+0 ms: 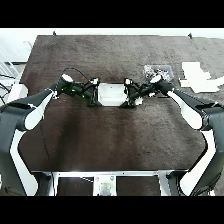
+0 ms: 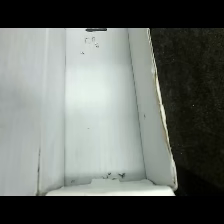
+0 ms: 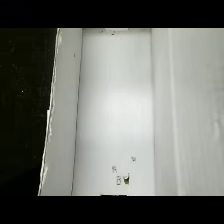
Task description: Fold the box and place the chain.
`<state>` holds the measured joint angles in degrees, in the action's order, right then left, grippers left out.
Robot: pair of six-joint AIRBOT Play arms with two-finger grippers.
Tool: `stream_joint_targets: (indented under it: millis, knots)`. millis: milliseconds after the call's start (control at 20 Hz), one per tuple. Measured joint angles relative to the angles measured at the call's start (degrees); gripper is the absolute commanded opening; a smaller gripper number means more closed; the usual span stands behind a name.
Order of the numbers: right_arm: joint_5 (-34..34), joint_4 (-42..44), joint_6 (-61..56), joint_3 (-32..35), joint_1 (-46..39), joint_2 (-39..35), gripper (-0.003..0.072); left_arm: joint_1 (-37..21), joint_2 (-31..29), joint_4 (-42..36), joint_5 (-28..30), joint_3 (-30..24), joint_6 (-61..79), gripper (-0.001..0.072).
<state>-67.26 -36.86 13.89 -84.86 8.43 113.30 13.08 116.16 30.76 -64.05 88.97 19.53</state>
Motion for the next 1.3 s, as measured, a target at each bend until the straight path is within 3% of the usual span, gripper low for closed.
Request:
stream_joint_targets:
  millis: [450,700,750,800,850,1150,1300]
  knots:
    - [-0.5,-8.0,-4.4,0.0,-3.4,-4.6,0.0718,0.0,0.0,0.1,0.0,0.0,0.0,0.0651]
    - [-2.1,-7.0,-6.5,0.0,-7.1,-8.9,0.0701,0.0,0.0,0.1,0.0,0.0,0.0,0.0651]
    - [-3.3,-5.0,-6.9,0.0,-7.3,-9.4,0.0555,0.0,0.0,0.1,0.0,0.0,0.0,0.0651]
    - [-4.8,-2.9,-7.2,0.0,-7.5,-9.7,0.0219,0.0,0.0,0.1,0.0,0.0,0.0,0.0651]
    - [-6.1,-0.7,-7.3,0.0,-7.5,-9.9,0.0023,0.0,0.0,0.1,0.0,0.0,0.0,0.0651]
    - [-9.2,9.6,-7.9,0.1,-4.9,-10.3,0.0014,0.0,0.0,0.1,0.0,0.0,0.0,0.0651]
    - [-3.2,12.1,-10.3,0.1,-3.2,-10.3,0.0014,0.0,0.0,0.1,0.0,0.0,0.0,0.0651]
